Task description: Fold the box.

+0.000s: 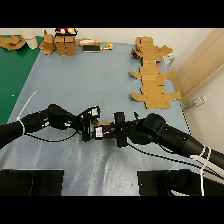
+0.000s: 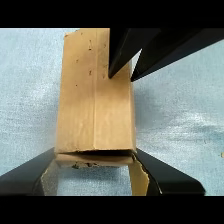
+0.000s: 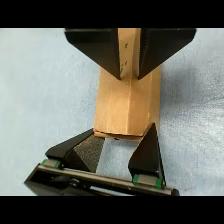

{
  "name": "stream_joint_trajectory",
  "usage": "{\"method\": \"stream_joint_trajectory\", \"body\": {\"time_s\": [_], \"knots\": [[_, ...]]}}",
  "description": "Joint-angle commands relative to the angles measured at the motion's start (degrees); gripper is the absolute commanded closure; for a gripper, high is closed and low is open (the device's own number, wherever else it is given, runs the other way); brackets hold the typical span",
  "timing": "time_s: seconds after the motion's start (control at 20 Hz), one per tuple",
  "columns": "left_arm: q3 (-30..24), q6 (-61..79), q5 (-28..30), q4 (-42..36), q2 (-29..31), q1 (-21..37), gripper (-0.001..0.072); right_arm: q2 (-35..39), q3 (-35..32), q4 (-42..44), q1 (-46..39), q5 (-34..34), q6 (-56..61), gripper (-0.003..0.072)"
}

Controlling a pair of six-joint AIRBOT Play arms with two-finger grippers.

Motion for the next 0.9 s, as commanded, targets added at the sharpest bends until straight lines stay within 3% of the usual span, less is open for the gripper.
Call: {"method": "stream_joint_trajectory", "body": {"time_s": [0.0, 0.5, 0.6, 0.85], "knots": [[0.0, 0.0, -0.1, 0.0, 0.0, 0.0, 0.0168, 0.4, 0.1, -0.9, 0.0, 0.0, 0.2, 0.0525], [0.0, 0.0, -0.1, 0.0, 0.0, 0.0, 0.0169, 1.0, 0.1, -2.4, 0.0, 0.3, 0.7, 0.0535], [0.0, 0.0, -0.1, 0.0, 0.0, 0.0, 0.0168, -0.4, 0.1, -2.4, 0.0, 0.5, 0.7, 0.0614], [0.0, 0.0, -0.1, 0.0, 0.0, 0.0, 0.0169, -1.1, 0.1, -1.3, 1.3, -0.4, 0.7, 0.0611]]}}
